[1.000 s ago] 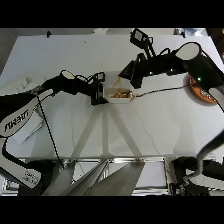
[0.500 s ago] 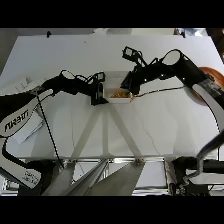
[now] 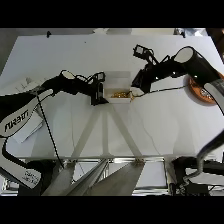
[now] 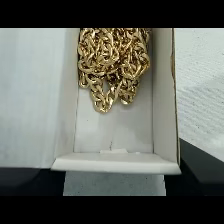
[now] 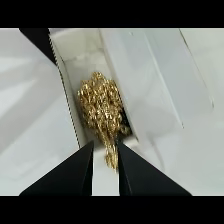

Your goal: Fold the box and place the chain.

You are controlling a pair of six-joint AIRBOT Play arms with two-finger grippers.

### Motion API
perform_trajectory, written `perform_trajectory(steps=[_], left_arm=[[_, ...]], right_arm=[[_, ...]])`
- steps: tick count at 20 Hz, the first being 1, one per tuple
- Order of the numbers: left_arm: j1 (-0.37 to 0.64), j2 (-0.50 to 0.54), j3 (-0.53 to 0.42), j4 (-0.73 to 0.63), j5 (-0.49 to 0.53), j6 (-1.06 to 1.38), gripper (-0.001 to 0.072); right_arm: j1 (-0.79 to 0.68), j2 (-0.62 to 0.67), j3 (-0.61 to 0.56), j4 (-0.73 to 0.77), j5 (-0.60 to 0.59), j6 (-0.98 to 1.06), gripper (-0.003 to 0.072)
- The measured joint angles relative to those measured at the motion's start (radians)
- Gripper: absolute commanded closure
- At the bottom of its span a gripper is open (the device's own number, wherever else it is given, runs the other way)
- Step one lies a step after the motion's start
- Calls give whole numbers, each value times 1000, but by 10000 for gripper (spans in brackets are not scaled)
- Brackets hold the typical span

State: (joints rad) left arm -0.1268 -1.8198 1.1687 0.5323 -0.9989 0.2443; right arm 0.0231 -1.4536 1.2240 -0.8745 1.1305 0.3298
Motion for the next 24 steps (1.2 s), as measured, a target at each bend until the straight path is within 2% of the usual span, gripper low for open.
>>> perform_trajectory(steps=[6, 8, 9, 24], left_arm=[[0, 0, 0, 0, 0, 0, 433], [0, 0, 0, 0, 0, 0, 433], [0, 0, 0, 0, 0, 0, 433], [0, 0, 0, 0, 0, 0, 433]], right_arm=[[-10, 17, -173, -76, -91, -25, 505], [6, 16, -215, -82, -124, -58, 436], [15, 13, -227, -83, -142, -72, 436], [69, -113, -262, -56, -323, -182, 467]])
